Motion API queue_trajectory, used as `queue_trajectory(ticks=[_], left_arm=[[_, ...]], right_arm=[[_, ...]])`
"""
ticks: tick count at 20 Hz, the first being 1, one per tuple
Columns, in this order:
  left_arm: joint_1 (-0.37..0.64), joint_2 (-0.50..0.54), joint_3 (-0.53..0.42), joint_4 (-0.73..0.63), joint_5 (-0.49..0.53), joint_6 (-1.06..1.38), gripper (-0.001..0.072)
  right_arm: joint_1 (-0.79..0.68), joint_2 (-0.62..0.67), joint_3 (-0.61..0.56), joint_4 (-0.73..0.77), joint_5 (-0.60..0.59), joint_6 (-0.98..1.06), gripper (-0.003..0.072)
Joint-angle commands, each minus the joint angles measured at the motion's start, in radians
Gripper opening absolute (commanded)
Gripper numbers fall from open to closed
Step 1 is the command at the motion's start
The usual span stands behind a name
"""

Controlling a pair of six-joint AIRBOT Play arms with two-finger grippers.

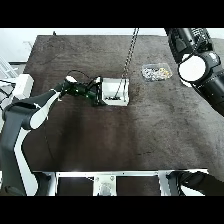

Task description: Fold the box and place the chain.

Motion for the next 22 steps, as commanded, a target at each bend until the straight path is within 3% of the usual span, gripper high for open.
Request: queue_trajectory(ticks=[1, 9, 12, 17, 22], left_arm=[[-0.001, 0.000, 0.000, 0.000, 0.000, 0.000, 0.0455], [-0.001, 0.000, 0.000, 0.000, 0.000, 0.000, 0.0455], [-0.001, 0.000, 0.000, 0.000, 0.000, 0.000, 0.0455], [-0.001, 0.000, 0.000, 0.000, 0.000, 0.000, 0.0455], [-0.001, 0.000, 0.000, 0.000, 0.000, 0.000, 0.0455]], right_arm=[[-0.012, -0.006, 0.011, -0.003, 0.001, 0.001, 0.0007], [-0.008, -0.040, -0.044, 0.008, 0.169, 0.014, 0.0006], [0.007, -0.042, -0.162, 0.014, 0.253, 0.087, 0.0007], [0.061, -0.048, -0.401, 0.014, 0.266, 0.220, 0.0008], [0.060, -0.175, -0.560, 0.013, 0.259, 0.267, 0.0007]])
